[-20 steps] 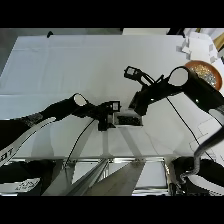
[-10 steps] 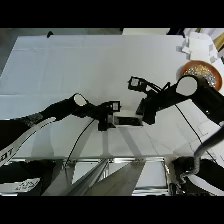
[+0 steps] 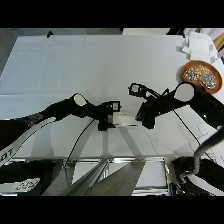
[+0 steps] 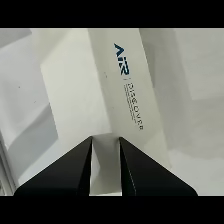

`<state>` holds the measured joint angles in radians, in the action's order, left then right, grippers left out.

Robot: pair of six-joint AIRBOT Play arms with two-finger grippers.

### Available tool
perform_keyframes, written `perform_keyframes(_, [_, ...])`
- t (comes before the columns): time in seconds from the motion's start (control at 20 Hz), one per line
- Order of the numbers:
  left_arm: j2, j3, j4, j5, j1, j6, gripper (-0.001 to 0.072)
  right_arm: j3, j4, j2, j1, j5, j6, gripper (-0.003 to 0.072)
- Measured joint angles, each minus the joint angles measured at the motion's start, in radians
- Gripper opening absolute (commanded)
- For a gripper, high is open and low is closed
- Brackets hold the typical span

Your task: Fold the box and place the chain.

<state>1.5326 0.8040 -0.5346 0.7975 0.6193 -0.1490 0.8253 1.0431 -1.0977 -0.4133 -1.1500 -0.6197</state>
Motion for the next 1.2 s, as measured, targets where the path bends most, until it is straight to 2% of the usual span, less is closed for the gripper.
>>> perform_keyframes(0.45, [0.0,0.0,0.0,0.0,0.0,0.0,0.0392,-0.01,0.04,0.0,-0.109,0.115,0.024,0.0199])
perform_keyframes(0.8, [0.0,0.0,0.0,0.0,0.0,0.001,0.0392,-0.01,0.071,0.0,-0.127,0.143,0.034,0.0193])
perform_keyframes(0.85, [0.0,0.0,0.0,0.0,0.0,0.001,0.0392,-0.01,0.074,0.0,-0.128,0.144,0.034,0.018])
perform_keyframes(0.95, [0.0,0.0,0.0,0.0,0.0,0.002,0.0392,-0.01,0.078,0.0,-0.129,0.146,0.035,0.0084])
perform_keyframes(1.2, [0.0,0.0,0.0,0.0,0.0,0.002,0.0392,-0.018,0.081,-0.001,-0.129,0.155,0.035,0.0073])
